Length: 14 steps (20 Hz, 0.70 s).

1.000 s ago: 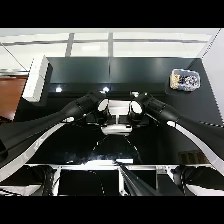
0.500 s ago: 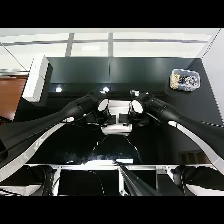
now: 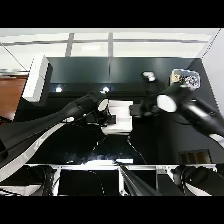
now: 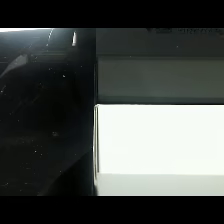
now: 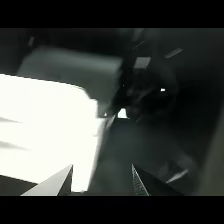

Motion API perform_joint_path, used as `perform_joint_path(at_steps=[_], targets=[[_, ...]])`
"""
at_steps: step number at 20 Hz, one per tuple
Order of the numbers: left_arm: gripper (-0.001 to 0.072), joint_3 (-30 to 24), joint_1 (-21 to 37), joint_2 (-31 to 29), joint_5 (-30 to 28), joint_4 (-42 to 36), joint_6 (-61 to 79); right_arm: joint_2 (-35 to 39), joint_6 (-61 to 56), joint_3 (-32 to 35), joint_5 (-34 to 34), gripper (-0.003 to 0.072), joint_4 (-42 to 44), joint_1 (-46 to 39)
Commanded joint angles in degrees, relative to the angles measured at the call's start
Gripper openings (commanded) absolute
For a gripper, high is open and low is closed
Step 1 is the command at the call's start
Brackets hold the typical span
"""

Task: Fold the box and place the chain.

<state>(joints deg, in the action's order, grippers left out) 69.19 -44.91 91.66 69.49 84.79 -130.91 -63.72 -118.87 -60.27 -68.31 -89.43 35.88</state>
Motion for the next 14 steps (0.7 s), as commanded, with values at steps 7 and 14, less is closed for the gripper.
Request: perform_joint_path(at_steps=[7,14], targets=[[0.0032,0.0,0.0,0.0,0.0,0.0,0.0,9.2,6.8,9.8,3.8,0.0427,-20.5,-19.1],[0.0032,0.0,0.1,0.0,0.0,0.0,0.0,5.9,2.2,16.7,28.9,0.0718,-17.5,-23.9]])
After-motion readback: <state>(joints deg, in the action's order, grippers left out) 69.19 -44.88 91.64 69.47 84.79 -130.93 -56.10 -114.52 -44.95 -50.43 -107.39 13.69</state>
